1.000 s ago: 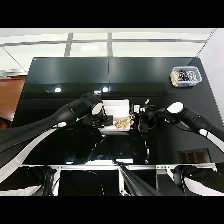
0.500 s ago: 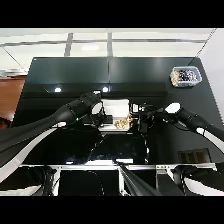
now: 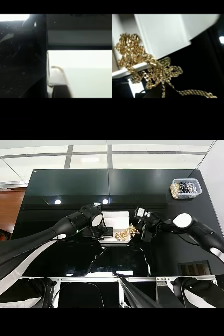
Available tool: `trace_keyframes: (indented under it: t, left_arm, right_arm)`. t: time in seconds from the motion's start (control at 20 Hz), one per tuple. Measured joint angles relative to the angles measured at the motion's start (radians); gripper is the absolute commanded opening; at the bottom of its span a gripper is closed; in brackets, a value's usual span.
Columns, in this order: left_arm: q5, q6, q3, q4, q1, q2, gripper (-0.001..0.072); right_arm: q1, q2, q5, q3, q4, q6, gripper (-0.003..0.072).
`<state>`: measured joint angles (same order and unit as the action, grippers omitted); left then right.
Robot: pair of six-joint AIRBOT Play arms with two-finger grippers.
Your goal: Fold the box and place the chain.
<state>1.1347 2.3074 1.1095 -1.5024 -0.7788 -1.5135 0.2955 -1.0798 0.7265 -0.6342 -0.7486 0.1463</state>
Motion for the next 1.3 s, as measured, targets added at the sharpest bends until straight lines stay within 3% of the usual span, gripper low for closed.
trace_keyframes:
  t: [0.35,0.65,0.95,1.0,1.05,1.1,1.3]
  left_arm:
    - [0.0,0.0,0.0,0.0,0.0,0.0,0.003]
    - [0.0,0.0,0.0,0.0,0.0,0.0,0.0031]
    - [0.0,0.0,0.0,0.0,0.0,0.0,0.0031]
    - [0.001,0.0,0.0,0.0,0.0,0.0,0.003]
    - [0.0,0.0,0.0,0.0,0.0,0.0,0.0031]
    - [0.001,0.0,0.0,0.0,0.0,0.0,0.003]
    - [-0.001,0.0,0.0,0.0,0.0,0.0,0.003]
  right_arm:
    - [0.0,0.224,0.207,-0.15,-0.069,0.341,0.0024]
    - [0.0,0.254,0.283,-0.339,0.203,0.431,0.0025]
    - [0.014,0.176,0.296,-0.282,0.32,0.45,0.0029]
    - [0.016,0.154,0.291,-0.248,0.322,0.451,0.0121]
    - [0.017,0.134,0.285,-0.216,0.323,0.454,0.0285]
    - [0.014,0.114,0.273,-0.184,0.311,0.454,0.0332]
    - [-0.063,0.082,0.244,-0.127,0.194,0.479,0.0332]
